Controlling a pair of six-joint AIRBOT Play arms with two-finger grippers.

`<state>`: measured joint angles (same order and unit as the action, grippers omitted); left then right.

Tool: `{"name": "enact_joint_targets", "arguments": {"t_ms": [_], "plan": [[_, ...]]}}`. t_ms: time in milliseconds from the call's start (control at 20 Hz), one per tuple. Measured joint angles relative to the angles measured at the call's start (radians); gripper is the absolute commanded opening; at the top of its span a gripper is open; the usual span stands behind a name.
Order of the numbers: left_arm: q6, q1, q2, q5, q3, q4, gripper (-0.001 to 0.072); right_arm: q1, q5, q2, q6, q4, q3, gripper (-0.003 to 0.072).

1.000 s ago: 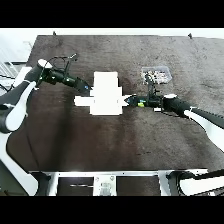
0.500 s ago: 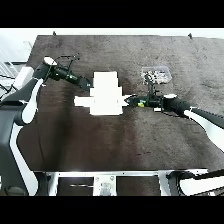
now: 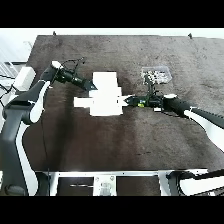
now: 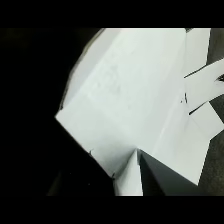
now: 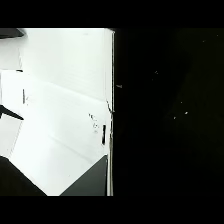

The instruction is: Fold the box and place the chain.

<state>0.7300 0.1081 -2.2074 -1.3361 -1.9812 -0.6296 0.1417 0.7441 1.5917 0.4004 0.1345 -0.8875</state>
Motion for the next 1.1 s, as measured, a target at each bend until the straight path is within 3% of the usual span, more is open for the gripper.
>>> {"name": "enact_joint_targets", "arguments": {"t_ms": [50, 200, 350, 550, 600, 650, 700, 1100], "plan": [[-0.002, 0.001, -0.003, -0.003, 0.0, 0.002, 0.0408, 0.0, 0.0, 0.0, 0.0, 0.0, 0.0, 0.0006], [-0.017, 0.003, -0.006, -0.015, -0.001, 0.012, 0.0406, 0.0, 0.0, 0.0, -0.002, 0.0, 0.0, 0.0006], [-0.034, 0.002, -0.009, -0.035, 0.0, 0.018, 0.0303, 0.0, 0.0, 0.0, -0.002, 0.0, 0.0, 0.0006], [-0.056, 0.003, -0.009, -0.055, -0.001, 0.03, 0.0022, 0.0, 0.0, 0.0, -0.002, 0.001, 0.0, 0.0007], [-0.068, 0.002, -0.009, -0.064, -0.001, 0.039, 0.0021, 0.0, 0.0, 0.0, -0.003, 0.001, 0.0, 0.0055], [-0.083, 0.002, -0.009, -0.064, -0.001, 0.044, 0.0021, 0.0, 0.0, 0.0, -0.002, 0.0, 0.0, 0.0238], [-0.104, 0.004, -0.009, -0.066, 0.0, 0.042, 0.002, -0.001, 0.0, 0.0, -0.003, 0.0, 0.0, 0.0368], [-0.423, 0.002, 0.003, -0.15, 0.0, 0.097, 0.0014, -0.093, 0.026, -0.013, -0.003, -0.006, 0.0, 0.0382]]}}
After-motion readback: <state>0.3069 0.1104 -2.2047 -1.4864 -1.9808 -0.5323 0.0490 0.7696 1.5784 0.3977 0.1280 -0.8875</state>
